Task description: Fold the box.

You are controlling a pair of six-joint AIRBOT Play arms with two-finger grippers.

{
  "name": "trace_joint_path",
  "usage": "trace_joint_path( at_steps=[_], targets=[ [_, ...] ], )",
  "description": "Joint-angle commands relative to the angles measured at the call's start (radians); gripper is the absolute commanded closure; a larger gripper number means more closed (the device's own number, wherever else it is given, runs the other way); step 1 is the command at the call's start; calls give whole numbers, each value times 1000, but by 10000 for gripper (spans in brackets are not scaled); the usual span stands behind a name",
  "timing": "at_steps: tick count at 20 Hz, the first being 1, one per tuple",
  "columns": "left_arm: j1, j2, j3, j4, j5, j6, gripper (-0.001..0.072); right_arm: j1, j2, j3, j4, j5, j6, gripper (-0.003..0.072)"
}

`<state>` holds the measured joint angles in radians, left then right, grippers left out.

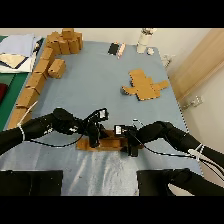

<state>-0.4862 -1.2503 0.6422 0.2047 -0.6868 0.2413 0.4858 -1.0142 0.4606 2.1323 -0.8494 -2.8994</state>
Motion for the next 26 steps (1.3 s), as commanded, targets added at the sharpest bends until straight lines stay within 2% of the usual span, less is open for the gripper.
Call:
trace_joint_path(
  at_steps=[1, 2, 3, 5, 7, 8, 9, 10, 12, 14, 17, 19, 21, 24, 26],
  targets=[
    [2, 11, 1, 6, 21, -135, 215, 1, -1, -1, 0, 2, 1, 246],
    [8, 24, 1, 23, 23, -197, 168, 1, -1, -1, 0, 2, 1, 246],
    [18, 49, 1, 73, 9, -272, 169, 1, -1, -1, 0, 2, 1, 246],
    [53, 130, 1, 271, -39, -506, 169, 1, -1, -1, 0, 2, 1, 246],
    [92, 214, 1, 476, -134, -862, 172, 1, -1, -1, 0, 2, 1, 246],
    [101, 247, 1, 542, -214, -1084, 231, 1, -1, -1, 0, 2, 1, 246],
    [100, 262, 1, 579, -296, -1229, 600, 1, -1, -1, 0, 2, 1, 246],
    [92, 265, -2, 587, -367, -1284, 700, 1, -1, -1, 0, 2, 1, 246],
    [40, 264, -25, 513, -399, -1413, 699, 1, -1, -1, 0, 3, 1, 246],
    [-40, 251, -44, 387, -329, -1445, 699, 1, -1, -1, 0, 2, 1, 246],
    [-132, 210, -46, 223, -76, -1432, 699, 1, -1, -1, 0, 2, 1, 246],
    [-133, 198, -46, 120, 101, -1367, 700, 1, -1, -1, 0, 2, 1, 246],
    [-129, 196, -46, 32, 238, -1303, 700, 1, -1, -1, 0, 2, 1, 246],
    [-130, 174, -45, -3, 401, -1295, 700, 1, -1, -1, 0, 2, 1, 246],
    [-129, 140, -45, 2, 427, -1295, 700, 1, -1, -1, 0, 2, 1, 246]
  ],
)
